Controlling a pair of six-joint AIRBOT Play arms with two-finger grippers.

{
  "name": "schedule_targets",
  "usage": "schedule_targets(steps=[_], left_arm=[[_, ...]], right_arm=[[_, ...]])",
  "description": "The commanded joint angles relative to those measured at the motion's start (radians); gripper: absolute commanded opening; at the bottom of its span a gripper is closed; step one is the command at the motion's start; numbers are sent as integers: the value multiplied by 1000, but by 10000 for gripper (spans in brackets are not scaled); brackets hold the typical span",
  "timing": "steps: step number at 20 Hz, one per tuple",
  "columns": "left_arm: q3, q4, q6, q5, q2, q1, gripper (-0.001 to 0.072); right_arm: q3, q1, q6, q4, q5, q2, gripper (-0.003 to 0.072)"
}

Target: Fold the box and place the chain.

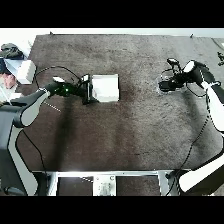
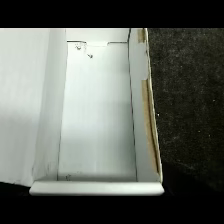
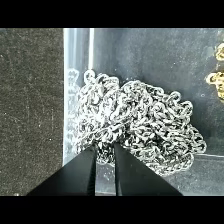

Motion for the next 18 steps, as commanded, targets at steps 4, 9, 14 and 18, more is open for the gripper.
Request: schedule_targets(steps=[4,9,14,18], left_arm=[[0,0,0,0,1,0,348],[0,0,0,0,1,0,348],[0,0,0,0,1,0,348],[0,0,0,0,1,0,347]], right_arm=[[0,1,0,0,-9,-3,36],[0,1,0,-7,-25,16,-29],[0,1,0,-7,-27,129,-29],[1,1,-2,-2,-29,252,-29]])
